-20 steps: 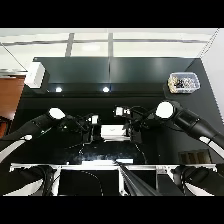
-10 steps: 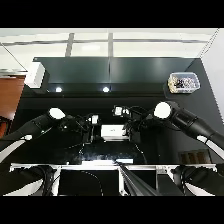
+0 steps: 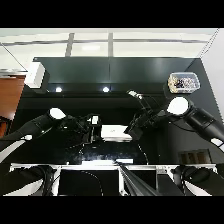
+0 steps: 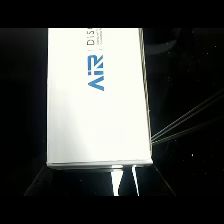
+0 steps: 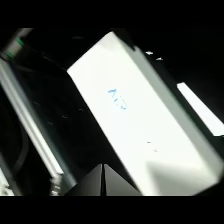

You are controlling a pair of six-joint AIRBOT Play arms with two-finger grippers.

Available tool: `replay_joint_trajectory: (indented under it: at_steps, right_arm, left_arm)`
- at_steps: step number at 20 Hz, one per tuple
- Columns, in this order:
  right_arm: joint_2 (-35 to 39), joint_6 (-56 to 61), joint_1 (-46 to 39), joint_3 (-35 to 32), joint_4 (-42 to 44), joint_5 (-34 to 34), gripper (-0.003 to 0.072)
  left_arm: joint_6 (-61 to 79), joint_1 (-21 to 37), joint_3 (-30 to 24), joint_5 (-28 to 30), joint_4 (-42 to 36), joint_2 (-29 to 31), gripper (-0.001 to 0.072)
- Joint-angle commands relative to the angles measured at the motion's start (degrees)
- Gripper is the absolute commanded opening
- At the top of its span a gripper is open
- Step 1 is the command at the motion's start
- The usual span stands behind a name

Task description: Fold the box and place the chain.

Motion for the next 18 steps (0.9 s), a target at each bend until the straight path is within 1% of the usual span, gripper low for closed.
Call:
replay_joint_trajectory:
  at_steps: [1, 4, 6, 9, 14, 16, 18]
  right_arm:
    - [-3.2, 5.8, -0.7, -4.9, 14.3, -4.2, 0.0012]
    - [-8.0, 5.9, -0.8, -5.0, 13.9, -9.2, 0.0011]
    - [-9.7, 6.2, -0.8, -5.0, 12.0, -10.2, 0.0011]
    - [-10.4, 7.9, -0.8, -5.0, 8.5, -9.8, 0.0012]
    - [-10.4, 7.9, -0.8, -5.0, 8.7, -9.5, 0.0012]
    - [-9.5, 7.7, -0.8, -4.3, 9.0, -7.7, 0.0012]
    - [-7.1, 7.7, -1.4, -1.8, 8.7, -3.5, 0.0011]
  left_arm:
    - [0.0, 0.0, 0.0, 0.1, 0.0, 0.0, 0.0464]
    - [0.0, 0.0, 0.0, 0.1, 0.0, 0.0, 0.0467]
    - [0.0, 0.0, 0.0, 0.1, 0.0, 0.0, 0.0468]
    - [0.0, 0.0, 0.0, 0.1, -0.1, 0.0, 0.0468]
    - [-0.1, 0.0, 0.0, -0.1, -0.1, 0.0, 0.0467]
    - [-0.7, 0.0, 0.0, -0.5, -0.3, 0.0, 0.0468]
    - [-0.7, 0.2, 0.1, -0.5, -0.2, 0.2, 0.0471]
